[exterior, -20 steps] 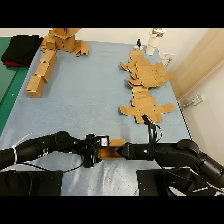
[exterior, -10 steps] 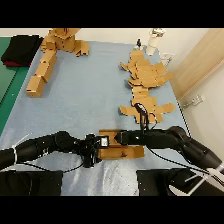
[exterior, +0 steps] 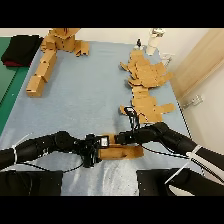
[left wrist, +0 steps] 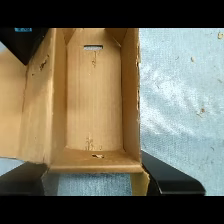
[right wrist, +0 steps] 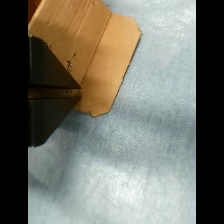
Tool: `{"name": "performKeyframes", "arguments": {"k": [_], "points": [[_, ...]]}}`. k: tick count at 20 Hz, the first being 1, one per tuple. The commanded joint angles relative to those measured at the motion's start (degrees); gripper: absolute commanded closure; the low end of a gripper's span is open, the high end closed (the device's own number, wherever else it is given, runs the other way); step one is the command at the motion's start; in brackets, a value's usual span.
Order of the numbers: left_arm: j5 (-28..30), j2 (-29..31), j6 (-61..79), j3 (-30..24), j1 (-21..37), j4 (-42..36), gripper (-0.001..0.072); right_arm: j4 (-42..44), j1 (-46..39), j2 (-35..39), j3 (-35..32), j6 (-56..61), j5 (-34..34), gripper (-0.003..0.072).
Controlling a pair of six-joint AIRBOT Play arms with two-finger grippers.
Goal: Fold the box.
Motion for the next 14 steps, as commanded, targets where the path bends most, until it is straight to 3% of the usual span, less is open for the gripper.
{"name": "performKeyframes", "arguments": {"k": [1,6,14], "points": [[0.02,0.02,0.07,0.00,0.02,0.04,0.0248,-1.05,0.07,-0.35,0.02,-0.63,0.48,0.0610],[0.02,0.02,0.07,0.00,0.02,0.04,0.0249,-6.43,0.00,4.61,3.26,-0.59,-3.65,0.0610],[0.02,0.02,0.07,0.00,0.02,0.04,0.0248,-5.90,0.09,21.55,6.19,-3.48,-32.15,0.0572]]}}
